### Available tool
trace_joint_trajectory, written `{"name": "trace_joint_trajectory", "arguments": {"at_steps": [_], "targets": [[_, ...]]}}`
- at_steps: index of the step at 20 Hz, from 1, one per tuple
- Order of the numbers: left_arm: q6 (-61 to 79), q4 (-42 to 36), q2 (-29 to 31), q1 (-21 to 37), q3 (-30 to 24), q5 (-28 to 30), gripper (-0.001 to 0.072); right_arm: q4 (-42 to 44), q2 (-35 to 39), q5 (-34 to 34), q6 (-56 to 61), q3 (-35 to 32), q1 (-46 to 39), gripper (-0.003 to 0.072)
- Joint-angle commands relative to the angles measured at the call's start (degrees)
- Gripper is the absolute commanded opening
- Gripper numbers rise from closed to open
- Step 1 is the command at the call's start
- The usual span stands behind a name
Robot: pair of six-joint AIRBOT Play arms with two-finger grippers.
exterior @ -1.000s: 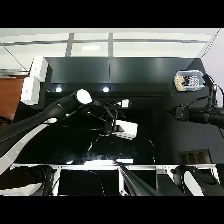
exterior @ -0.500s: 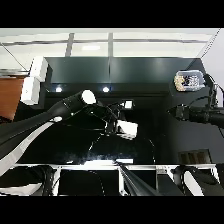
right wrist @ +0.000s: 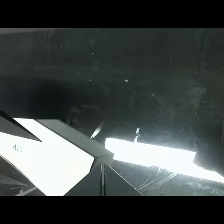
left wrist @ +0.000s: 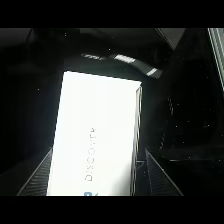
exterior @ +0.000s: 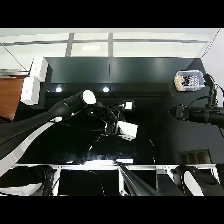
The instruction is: Fold the box and place the chain.
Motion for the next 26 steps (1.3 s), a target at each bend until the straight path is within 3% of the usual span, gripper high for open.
{"name": "trace_joint_trajectory", "arguments": {"at_steps": [1, 10, 11, 12, 13, 15, 20, 24, 26], "targets": [[0.07, 3.39, -0.57, -1.25, 0.04, 0.44, 0.0712, 0.00, 0.07, -0.07, 0.00, -0.02, -0.02, 0.0020], [-0.15, 14.19, -3.26, -4.13, 0.09, 3.78, 0.0710, 0.00, 0.07, -0.17, 0.02, -0.02, -0.02, 0.0021], [-3.02, 14.73, -2.91, -4.13, 0.24, 3.78, 0.0666, 0.00, 0.07, -0.15, 0.02, 0.00, -0.02, 0.0020], [-6.51, 15.19, -2.23, -3.96, 0.35, 3.76, 0.0521, 0.00, 0.07, -0.17, 0.02, -0.02, -0.02, 0.0021], [-9.75, 16.76, -1.25, -3.65, 0.52, 3.10, 0.0432, -0.20, 0.07, -0.33, 0.02, 0.00, -0.02, 0.0020], [-17.25, 20.22, 1.57, -2.12, 0.55, 0.28, 0.0387, -0.50, 0.07, -0.39, 0.04, 0.00, -0.02, 0.0021], [-38.58, 26.73, 9.57, 9.97, 0.46, -12.24, 0.0352, -0.63, 0.07, -0.31, 0.07, 0.00, -0.02, 0.0021], [-57.53, 37.35, 13.84, 25.40, 0.44, -24.33, 0.0352, -0.63, 0.07, 0.07, 0.07, -0.02, -0.02, 0.0021], [-61.90, 41.51, 15.63, 33.57, -0.46, -26.49, 0.0352, -0.63, 0.07, 0.04, 0.07, -0.02, -0.02, 0.0020]]}}
